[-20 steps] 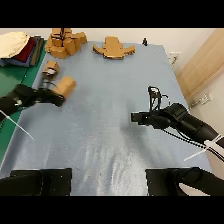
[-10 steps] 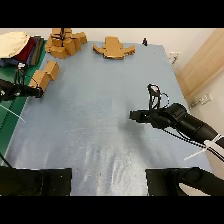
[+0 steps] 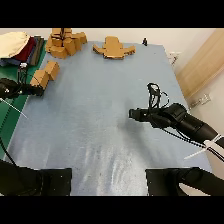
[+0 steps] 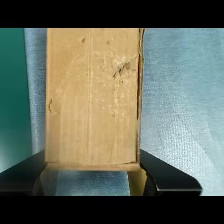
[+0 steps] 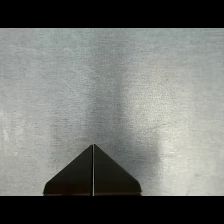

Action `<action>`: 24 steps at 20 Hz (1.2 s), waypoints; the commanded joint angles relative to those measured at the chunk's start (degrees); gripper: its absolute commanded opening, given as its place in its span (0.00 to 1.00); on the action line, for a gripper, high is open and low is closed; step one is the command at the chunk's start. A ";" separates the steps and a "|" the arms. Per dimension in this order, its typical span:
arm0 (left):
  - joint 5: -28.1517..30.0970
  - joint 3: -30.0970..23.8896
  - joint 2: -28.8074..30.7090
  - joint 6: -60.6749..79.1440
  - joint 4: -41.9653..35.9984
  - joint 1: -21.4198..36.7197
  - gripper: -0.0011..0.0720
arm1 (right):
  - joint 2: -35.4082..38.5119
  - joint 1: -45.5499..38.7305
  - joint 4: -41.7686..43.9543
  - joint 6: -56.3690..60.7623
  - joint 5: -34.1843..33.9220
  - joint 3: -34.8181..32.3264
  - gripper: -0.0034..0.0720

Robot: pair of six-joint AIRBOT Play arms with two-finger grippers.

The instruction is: Fold the box.

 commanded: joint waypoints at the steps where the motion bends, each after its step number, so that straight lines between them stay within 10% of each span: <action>1: 0.46 0.22 -0.28 -0.02 -0.22 -0.15 0.54 | -0.02 -0.04 0.00 0.00 0.11 0.04 0.06; 2: 0.24 0.22 -0.28 -0.07 -0.22 -0.15 0.55 | -0.04 -0.04 -0.02 0.00 0.11 0.04 0.06; 4: -1.05 0.22 -0.26 -0.90 -0.22 -0.15 0.96 | -0.04 -0.04 -0.02 0.00 0.11 0.04 0.06; 9: -6.14 0.31 3.04 -7.15 5.57 -0.13 0.97 | -0.04 -0.04 0.02 0.00 0.09 0.04 0.06; 14: -22.14 2.82 10.91 -25.59 31.65 0.94 0.97 | -0.07 -0.04 0.00 -0.02 -1.11 0.04 0.06; 17: -30.93 4.33 16.33 -32.37 32.89 0.68 0.95 | -0.07 -0.04 -0.02 -0.17 -2.75 0.04 0.06; 19: -37.53 4.98 19.54 -30.73 27.74 -1.55 0.03 | -1.05 -0.42 0.17 -3.21 -2.97 1.27 0.06; 24: -41.53 5.07 22.69 -38.71 24.26 -21.09 0.03 | -13.22 -3.26 0.39 -14.93 -14.67 16.44 0.06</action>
